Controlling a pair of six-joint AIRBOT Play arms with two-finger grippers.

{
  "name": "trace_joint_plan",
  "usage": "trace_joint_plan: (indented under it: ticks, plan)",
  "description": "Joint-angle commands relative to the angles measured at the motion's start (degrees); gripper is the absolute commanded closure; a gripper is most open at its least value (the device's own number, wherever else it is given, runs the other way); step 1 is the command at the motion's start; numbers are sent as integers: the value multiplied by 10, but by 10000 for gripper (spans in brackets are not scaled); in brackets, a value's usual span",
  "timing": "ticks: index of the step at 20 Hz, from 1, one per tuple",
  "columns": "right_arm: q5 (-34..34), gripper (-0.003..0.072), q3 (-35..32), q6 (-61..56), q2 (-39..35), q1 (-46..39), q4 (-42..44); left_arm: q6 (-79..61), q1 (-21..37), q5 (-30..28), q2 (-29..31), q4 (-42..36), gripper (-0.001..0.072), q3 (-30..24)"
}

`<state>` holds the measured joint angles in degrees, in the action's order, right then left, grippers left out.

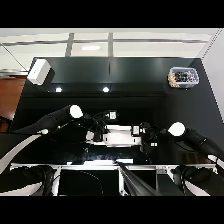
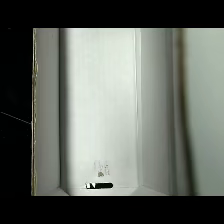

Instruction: Fold the box and place the chain.

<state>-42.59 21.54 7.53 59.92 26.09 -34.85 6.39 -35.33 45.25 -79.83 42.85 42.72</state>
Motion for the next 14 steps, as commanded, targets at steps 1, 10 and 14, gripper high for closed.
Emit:
trace_joint_plan:
  ticks: [1, 10, 14]
  plan:
    - [6, -17, 0, 7, 5, 0, -10, 0, 0, 0, 0, 0, 678, 0]
    - [9, -17, 0, 6, 16, 0, -16, 0, 0, 0, 0, 0, 678, 0]
    - [11, -16, 0, 6, 20, 0, -16, 0, 0, 0, 0, 0, 678, 0]
